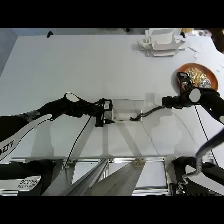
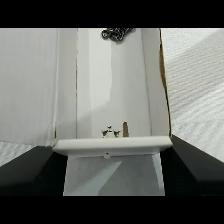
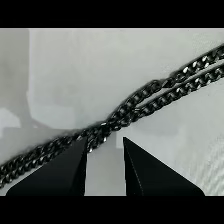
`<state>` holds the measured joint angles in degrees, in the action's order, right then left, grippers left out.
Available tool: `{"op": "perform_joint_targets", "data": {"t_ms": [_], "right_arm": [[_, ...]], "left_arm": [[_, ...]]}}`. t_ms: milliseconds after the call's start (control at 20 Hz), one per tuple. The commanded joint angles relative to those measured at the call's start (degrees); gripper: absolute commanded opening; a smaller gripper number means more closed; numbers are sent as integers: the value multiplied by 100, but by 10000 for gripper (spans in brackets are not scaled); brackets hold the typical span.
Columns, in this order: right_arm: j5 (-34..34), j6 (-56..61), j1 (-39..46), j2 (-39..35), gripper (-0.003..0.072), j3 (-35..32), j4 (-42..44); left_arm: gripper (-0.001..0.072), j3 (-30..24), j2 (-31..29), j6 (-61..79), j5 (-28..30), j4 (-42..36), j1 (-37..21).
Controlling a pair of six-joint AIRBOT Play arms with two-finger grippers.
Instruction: Fold the box and place the chain.
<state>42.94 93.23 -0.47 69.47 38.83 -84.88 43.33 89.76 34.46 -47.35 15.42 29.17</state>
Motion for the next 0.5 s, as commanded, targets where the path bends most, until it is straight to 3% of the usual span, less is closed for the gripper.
{"op": "perform_joint_targets", "data": {"t_ms": [0,200,300,450], "right_arm": [[-162,146,66,155,219,-2,-9],[-188,144,66,313,215,-2,87],[-223,142,66,321,103,-2,87],[-264,122,66,321,10,-2,66]], "left_arm": [[138,2,0,0,2,0,-2],[138,2,0,0,0,0,-2],[138,2,0,0,0,0,-2],[138,2,0,0,0,0,-2]]}}
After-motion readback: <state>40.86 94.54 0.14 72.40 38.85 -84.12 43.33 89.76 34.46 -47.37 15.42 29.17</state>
